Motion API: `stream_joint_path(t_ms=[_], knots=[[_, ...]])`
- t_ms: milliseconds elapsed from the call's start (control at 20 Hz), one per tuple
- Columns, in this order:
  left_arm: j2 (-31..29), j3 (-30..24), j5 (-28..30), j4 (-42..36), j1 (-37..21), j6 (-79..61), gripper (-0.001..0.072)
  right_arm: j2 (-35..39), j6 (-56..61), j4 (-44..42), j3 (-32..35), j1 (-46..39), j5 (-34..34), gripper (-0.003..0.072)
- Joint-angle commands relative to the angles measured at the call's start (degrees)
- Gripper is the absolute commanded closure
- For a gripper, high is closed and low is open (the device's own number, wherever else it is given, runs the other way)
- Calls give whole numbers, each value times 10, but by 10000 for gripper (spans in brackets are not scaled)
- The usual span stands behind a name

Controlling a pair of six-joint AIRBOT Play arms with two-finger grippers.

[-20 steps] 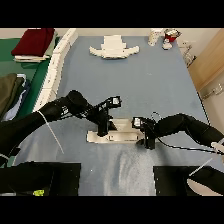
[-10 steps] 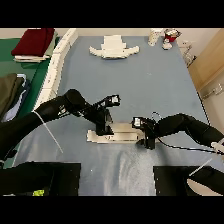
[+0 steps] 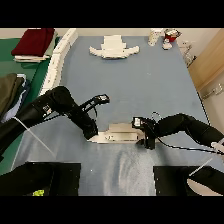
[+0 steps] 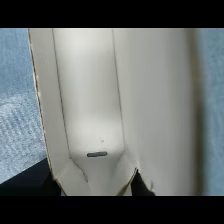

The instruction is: Fold the box.

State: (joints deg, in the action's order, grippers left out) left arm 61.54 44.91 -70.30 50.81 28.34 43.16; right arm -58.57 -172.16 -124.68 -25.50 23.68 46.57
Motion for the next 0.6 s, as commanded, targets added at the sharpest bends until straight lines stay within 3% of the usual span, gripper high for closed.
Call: stream_joint_path(t_ms=[0,150,350,550], knots=[[3,-23,-21,-148,29,73,697,0,0,0,0,0,0,177],[35,12,-21,-247,15,65,698,0,0,0,0,0,0,177],[93,60,23,-275,-36,75,698,0,0,0,0,0,0,177],[166,80,62,-305,-45,81,697,0,0,0,0,0,0,177]])
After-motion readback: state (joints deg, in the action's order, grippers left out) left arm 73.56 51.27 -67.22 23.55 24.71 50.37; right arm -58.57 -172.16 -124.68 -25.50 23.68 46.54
